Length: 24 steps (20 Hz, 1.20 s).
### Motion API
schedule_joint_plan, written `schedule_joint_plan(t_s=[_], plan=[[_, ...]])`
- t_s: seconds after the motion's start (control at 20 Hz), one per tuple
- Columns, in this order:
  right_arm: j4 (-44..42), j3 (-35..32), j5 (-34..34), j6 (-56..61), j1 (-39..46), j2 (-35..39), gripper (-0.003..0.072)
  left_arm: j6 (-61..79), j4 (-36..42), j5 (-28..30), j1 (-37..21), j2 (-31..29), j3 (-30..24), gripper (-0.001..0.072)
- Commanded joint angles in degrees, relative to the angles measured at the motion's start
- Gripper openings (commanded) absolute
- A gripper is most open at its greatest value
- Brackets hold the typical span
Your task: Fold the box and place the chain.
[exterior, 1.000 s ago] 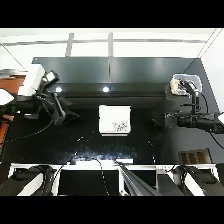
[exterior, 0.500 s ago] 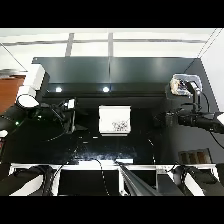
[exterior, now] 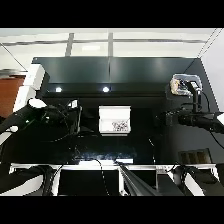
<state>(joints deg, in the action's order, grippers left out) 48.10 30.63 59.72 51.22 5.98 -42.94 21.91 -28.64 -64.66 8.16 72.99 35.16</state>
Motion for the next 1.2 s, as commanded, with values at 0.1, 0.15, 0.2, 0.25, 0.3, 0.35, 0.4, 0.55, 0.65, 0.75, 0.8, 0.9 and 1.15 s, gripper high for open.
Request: schedule_joint_plan(t_s=[0.1,0.15,0.2,0.25,0.3,0.35,0.4,0.55,0.65,0.75,0.8,0.9,1.15], plan=[[0.0,0.07,-0.11,0.02,-0.02,0.02,0.0702,1.97,1.49,2.36,4.24,2.25,-0.07,0.0713],[0.0,0.07,-0.11,0.02,-0.02,0.02,0.0702,1.88,1.46,3.19,4.98,2.25,-0.07,0.0713],[0.0,0.07,-0.11,0.02,-0.02,0.02,0.0702,1.88,1.49,3.21,5.29,2.27,-0.07,0.0712],[0.0,0.07,-0.11,0.0,-0.02,0.02,0.0702,1.88,1.53,3.21,5.53,2.32,-0.07,0.0713],[0.0,0.07,-0.24,0.02,-0.02,0.02,0.0702,1.88,1.88,3.23,5.66,2.45,-0.07,0.0713],[0.0,0.07,-0.44,0.02,-0.02,0.02,0.0702,1.88,2.12,3.21,5.73,2.56,-0.04,0.0713],[0.0,0.07,-0.48,0.02,-0.02,0.02,0.0702,1.7,2.16,3.52,5.84,2.56,-0.04,0.0712],[0.0,0.07,-0.44,0.02,-0.02,0.02,0.0702,0.44,2.84,5.01,5.86,2.56,-0.04,0.0712],[0.0,0.07,-0.44,0.02,-0.02,0.02,0.0702,-0.68,3.45,6.23,5.86,2.58,-0.02,0.071],[0.0,0.07,-0.44,0.02,-0.02,0.02,0.0702,-0.68,3.41,6.16,5.86,2.58,-0.02,0.0709],[-0.02,0.07,-0.44,0.02,-0.02,0.02,0.0702,-0.66,3.39,6.19,5.84,2.58,0.02,0.0709],[-0.02,0.07,-0.39,0.04,-0.02,0.02,0.0702,-0.68,1.86,6.12,5.64,2.58,0.13,0.0709],[-0.02,0.07,-0.44,0.04,-0.02,0.02,0.0702,-0.22,1.92,6.03,5.66,2.62,0.24,0.0709]])
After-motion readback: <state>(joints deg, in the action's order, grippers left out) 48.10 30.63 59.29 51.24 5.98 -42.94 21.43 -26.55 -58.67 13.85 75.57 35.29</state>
